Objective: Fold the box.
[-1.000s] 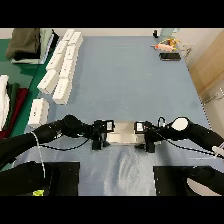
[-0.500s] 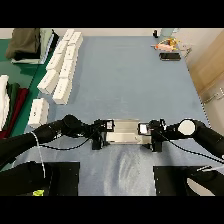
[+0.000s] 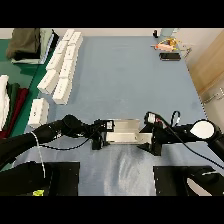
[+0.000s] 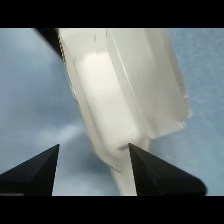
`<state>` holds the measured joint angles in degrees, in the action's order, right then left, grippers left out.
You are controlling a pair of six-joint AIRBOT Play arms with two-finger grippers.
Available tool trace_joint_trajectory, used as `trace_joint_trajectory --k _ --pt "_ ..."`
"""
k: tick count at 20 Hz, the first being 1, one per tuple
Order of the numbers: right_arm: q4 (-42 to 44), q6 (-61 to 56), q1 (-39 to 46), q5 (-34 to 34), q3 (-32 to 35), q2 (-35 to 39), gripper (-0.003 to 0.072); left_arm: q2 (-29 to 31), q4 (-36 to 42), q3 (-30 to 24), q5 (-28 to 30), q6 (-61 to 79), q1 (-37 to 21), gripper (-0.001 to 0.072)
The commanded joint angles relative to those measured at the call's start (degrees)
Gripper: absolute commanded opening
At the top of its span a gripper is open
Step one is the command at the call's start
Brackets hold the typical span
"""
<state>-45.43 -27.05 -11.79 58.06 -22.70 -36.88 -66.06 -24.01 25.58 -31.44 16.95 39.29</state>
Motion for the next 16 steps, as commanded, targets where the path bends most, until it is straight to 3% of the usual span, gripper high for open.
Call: trace_joint_trajectory --k 1,4,7,9,11,16 --pt "15.69 -28.59 -0.22 4.04 -0.07 1.11 0.0674 -0.02 -0.02 0.07 -0.04 0.02 0.02 0.0465" --pt "23.45 -30.18 -1.18 3.54 0.57 1.11 0.0674 -0.02 -0.02 0.07 -0.07 0.04 0.02 0.0465" --pt "23.91 -30.29 -1.18 3.41 0.57 1.11 0.0528 -0.02 -0.02 0.07 -0.04 0.02 0.00 0.0465" --pt "24.30 -32.02 -1.18 3.39 0.57 1.11 0.0508 -0.02 -0.02 0.07 -0.07 0.02 0.00 0.0465" --pt "24.17 -32.79 -1.18 3.39 0.57 1.11 0.0166 -0.02 -0.02 0.07 -0.07 0.04 0.00 0.0465" --pt "24.68 -36.59 -1.16 -0.55 0.50 1.11 0.0146 -0.02 -0.02 0.07 -0.07 0.04 0.00 0.0465"
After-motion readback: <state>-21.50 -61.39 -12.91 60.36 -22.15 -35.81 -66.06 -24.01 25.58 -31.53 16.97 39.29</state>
